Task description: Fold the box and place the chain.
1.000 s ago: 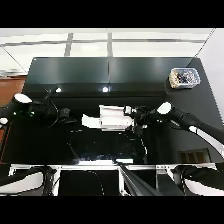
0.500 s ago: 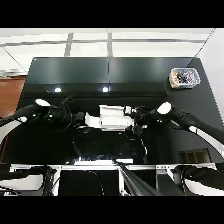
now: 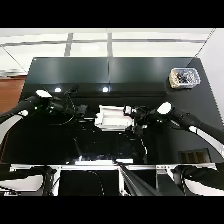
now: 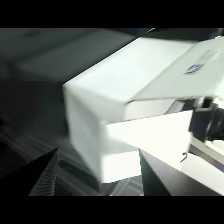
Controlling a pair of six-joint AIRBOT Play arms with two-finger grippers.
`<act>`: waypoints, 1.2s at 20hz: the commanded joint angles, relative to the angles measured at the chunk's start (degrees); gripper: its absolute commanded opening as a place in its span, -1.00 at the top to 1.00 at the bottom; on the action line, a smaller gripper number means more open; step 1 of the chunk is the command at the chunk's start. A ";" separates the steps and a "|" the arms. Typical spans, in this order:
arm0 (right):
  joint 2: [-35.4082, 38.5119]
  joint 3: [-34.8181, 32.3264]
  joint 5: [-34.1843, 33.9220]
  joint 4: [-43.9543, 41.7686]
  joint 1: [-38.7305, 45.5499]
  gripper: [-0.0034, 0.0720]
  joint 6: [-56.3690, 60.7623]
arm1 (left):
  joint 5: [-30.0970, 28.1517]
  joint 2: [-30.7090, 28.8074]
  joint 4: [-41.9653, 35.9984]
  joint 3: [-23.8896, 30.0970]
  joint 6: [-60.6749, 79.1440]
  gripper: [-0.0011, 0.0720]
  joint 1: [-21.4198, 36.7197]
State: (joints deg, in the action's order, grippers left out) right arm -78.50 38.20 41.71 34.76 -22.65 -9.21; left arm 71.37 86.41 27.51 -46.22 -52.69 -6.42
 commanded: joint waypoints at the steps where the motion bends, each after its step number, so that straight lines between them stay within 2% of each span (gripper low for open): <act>1: 0.02 0.04 0.00 -0.04 0.02 0.47 0.02 | -0.04 0.04 -1.46 -0.61 0.17 -0.62 -2.34; 2: 0.02 0.04 0.00 -0.02 0.02 0.47 0.00 | -0.37 0.02 -1.46 -0.68 0.17 -0.51 -3.39; 3: 0.02 0.04 0.00 -0.02 0.02 0.47 0.00 | -0.39 0.02 -1.40 -1.20 0.17 -0.31 -4.31; 6: 0.02 0.04 0.00 -0.02 0.02 0.47 0.02 | -1.36 -0.13 0.70 -4.07 -5.01 -0.30 -6.51; 10: 0.02 0.04 0.00 -0.02 0.02 0.46 0.00 | -4.66 -0.22 11.43 -8.24 -17.09 -0.28 -11.54; 16: 0.02 0.04 0.00 -0.02 0.02 0.47 0.00 | -10.16 -0.20 24.90 -11.61 -30.53 -0.23 -19.93; 17: 0.02 0.04 0.00 -0.02 0.02 0.47 0.00 | -10.84 -0.22 27.45 -12.02 -32.96 -0.17 -20.96; 24: 0.02 0.04 0.02 -0.04 0.02 0.47 0.00 | -11.58 -0.20 47.52 -15.21 -49.18 -0.17 -28.13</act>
State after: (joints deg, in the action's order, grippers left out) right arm -78.50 38.20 41.71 34.74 -22.65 -9.19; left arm 60.53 86.24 64.64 -59.96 -93.91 -31.24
